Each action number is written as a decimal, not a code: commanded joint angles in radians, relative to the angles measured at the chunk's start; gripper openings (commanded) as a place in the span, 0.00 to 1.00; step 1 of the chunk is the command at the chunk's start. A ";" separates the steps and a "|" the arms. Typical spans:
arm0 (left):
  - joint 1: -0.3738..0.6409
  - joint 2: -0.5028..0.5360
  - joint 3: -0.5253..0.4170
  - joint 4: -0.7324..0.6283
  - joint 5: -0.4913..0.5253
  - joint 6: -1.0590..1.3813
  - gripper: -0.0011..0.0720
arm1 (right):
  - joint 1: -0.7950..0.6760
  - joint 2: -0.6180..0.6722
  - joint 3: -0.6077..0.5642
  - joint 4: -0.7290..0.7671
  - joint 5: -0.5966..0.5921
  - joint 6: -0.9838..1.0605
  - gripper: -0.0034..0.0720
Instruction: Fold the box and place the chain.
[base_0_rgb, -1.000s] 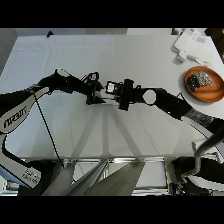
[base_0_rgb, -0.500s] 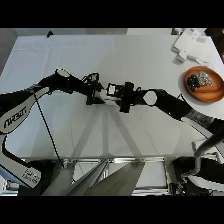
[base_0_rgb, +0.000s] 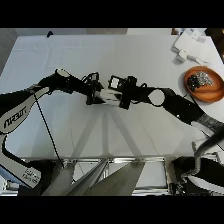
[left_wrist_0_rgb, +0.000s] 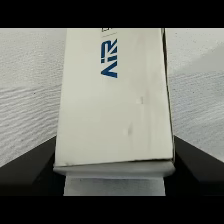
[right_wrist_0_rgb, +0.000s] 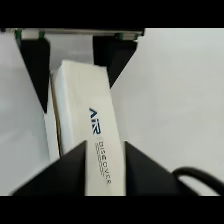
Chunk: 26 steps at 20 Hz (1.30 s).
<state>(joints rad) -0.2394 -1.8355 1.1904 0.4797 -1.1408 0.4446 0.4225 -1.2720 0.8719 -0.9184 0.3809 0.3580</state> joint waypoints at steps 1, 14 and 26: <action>0.001 0.000 0.000 0.000 0.000 0.000 0.61 | -0.007 0.011 0.003 0.184 -0.003 0.263 0.07; 0.001 0.000 0.000 0.000 0.000 0.000 0.61 | -0.033 -0.242 0.003 0.634 0.134 0.478 0.05; 0.001 0.000 0.000 0.000 0.000 0.000 0.61 | -0.033 -0.224 0.132 0.627 0.135 0.471 0.06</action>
<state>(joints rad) -0.2390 -1.8355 1.1908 0.4641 -1.1416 0.4408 0.3908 -1.5009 0.9478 -0.3004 0.5304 0.8303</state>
